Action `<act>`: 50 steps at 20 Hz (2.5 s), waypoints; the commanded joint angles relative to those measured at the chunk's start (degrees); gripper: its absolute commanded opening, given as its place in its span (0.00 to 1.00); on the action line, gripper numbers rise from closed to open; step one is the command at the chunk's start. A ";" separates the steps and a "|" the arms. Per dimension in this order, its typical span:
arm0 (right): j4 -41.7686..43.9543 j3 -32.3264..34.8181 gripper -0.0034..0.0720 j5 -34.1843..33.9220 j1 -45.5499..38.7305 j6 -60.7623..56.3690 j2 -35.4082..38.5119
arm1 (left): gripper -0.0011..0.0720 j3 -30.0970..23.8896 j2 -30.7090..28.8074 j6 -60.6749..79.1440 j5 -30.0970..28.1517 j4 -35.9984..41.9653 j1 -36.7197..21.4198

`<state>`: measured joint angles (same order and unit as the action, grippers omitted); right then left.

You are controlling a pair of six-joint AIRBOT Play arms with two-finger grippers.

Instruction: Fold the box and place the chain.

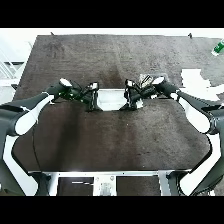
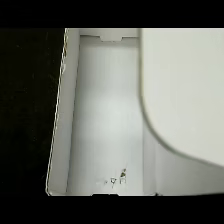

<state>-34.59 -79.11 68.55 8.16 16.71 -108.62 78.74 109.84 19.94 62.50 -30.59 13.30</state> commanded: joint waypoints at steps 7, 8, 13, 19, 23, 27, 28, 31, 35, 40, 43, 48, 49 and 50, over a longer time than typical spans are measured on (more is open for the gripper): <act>-2.10 -0.07 0.98 0.13 -5.14 -3.41 6.40 | 0.86 0.00 0.00 0.04 0.11 -0.39 0.00; -2.08 -0.07 0.98 0.15 -5.95 -4.13 7.17 | 0.86 0.00 0.00 0.04 0.11 -0.42 0.00; -1.42 -0.04 0.98 7.50 -7.28 -7.06 8.94 | 0.86 0.00 -0.02 0.07 0.07 -0.42 0.00; 2.36 2.71 0.06 14.36 -5.38 -9.18 8.94 | 0.86 0.00 -0.02 0.04 0.09 -0.42 0.00; 11.04 5.31 0.06 7.65 -2.43 -9.20 8.94 | 0.86 0.00 -0.02 0.04 0.09 -0.42 0.00; 16.24 5.42 0.06 -4.28 -0.15 -9.68 8.87 | 0.86 0.00 -0.02 0.02 0.11 -0.39 0.00; 16.63 5.40 0.06 -7.56 -0.11 -11.69 8.87 | 0.86 0.00 -0.02 0.04 0.11 -0.39 0.00; 17.25 5.40 0.06 -12.92 -0.13 -14.21 8.87 | 0.86 0.00 0.00 0.04 0.09 -0.37 0.00; 17.16 5.40 0.06 -18.16 -0.13 -15.19 8.37 | 0.86 0.00 -0.02 0.04 0.09 -0.35 0.00; 16.04 5.40 0.06 -19.28 -0.13 -16.24 5.70 | 0.86 0.00 0.00 0.04 0.09 -0.31 0.00; 13.68 5.27 0.06 -19.30 -0.07 -17.22 5.40 | 0.86 0.00 0.00 0.04 0.07 -0.24 0.00; 12.87 5.22 0.06 -19.69 -0.07 -17.16 5.40 | 0.86 0.00 0.00 0.04 0.04 -0.24 0.00; 12.87 5.22 0.06 -19.67 -0.07 -17.14 5.40 | 0.86 0.00 0.00 0.04 0.07 -0.24 0.00; 12.92 5.16 0.06 -19.63 -0.07 -17.16 5.42 | 0.86 0.00 0.00 0.04 0.04 -0.24 0.00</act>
<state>-21.30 -73.84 49.21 8.05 -0.34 -103.18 78.74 109.84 19.97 62.59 -30.81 13.34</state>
